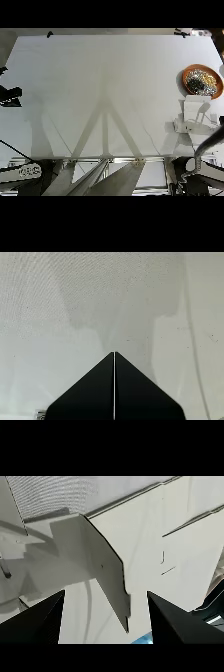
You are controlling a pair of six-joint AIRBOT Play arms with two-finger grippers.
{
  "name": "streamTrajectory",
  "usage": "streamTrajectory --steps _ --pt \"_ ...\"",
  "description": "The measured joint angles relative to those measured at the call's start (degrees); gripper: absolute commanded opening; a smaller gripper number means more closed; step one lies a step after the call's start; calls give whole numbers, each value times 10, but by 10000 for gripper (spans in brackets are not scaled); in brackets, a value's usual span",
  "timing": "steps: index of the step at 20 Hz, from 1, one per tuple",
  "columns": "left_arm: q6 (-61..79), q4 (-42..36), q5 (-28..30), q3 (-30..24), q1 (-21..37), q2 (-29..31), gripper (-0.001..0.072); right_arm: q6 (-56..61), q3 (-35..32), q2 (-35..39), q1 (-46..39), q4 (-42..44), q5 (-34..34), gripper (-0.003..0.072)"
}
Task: Fold the box and place the chain.
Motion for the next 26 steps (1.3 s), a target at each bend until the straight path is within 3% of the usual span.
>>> streamTrajectory --steps 5,7,8,12,16,26 --pt "0 0 0 0 0 0 12 10 0 -39 -3 0 -24 270" --pt "0 0 0 0 0 0 12 11 0 -44 -3 0 -29 70" --pt "0 0 0 0 0 0 12 11 0 -45 -3 1 -28 14" --pt "0 0 0 0 0 0 12 9 0 -38 -2 5 -11 13" --pt "0 0 0 0 0 0 12 -35 0 18 20 39 13 13" --pt "0 0 0 0 0 0 12 -107 -47 212 147 398 38 12"
